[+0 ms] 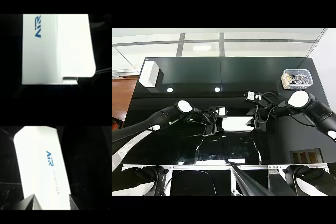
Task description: Fold the box and place the chain.
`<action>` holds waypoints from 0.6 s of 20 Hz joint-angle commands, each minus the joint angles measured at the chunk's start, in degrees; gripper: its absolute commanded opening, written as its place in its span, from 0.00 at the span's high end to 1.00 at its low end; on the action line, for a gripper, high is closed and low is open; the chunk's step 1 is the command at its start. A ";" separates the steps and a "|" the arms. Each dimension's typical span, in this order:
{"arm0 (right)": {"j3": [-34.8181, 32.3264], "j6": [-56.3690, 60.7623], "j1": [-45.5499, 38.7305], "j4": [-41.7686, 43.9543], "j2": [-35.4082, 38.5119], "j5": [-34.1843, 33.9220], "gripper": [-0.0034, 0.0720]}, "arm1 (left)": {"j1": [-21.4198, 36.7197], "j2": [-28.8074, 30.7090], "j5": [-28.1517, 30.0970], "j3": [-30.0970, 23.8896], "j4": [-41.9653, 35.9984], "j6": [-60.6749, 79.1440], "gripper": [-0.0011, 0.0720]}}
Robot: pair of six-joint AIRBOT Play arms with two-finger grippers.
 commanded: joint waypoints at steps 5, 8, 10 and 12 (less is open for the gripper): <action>-0.13 0.07 0.24 -1.31 -0.09 0.33 0.30 | 0.04 -0.02 -0.04 0.00 0.04 0.00 0.48; -0.13 0.87 0.24 -1.33 -0.09 0.87 0.68 | 0.04 -0.02 -0.04 0.00 0.07 0.00 0.48; -0.15 0.87 0.24 -1.38 -0.09 1.07 0.67 | 0.04 -0.02 -0.04 0.00 0.07 0.00 0.48; -0.42 0.87 0.24 -1.36 -0.09 1.07 0.67 | 0.04 -0.02 -0.04 0.00 0.04 0.00 0.48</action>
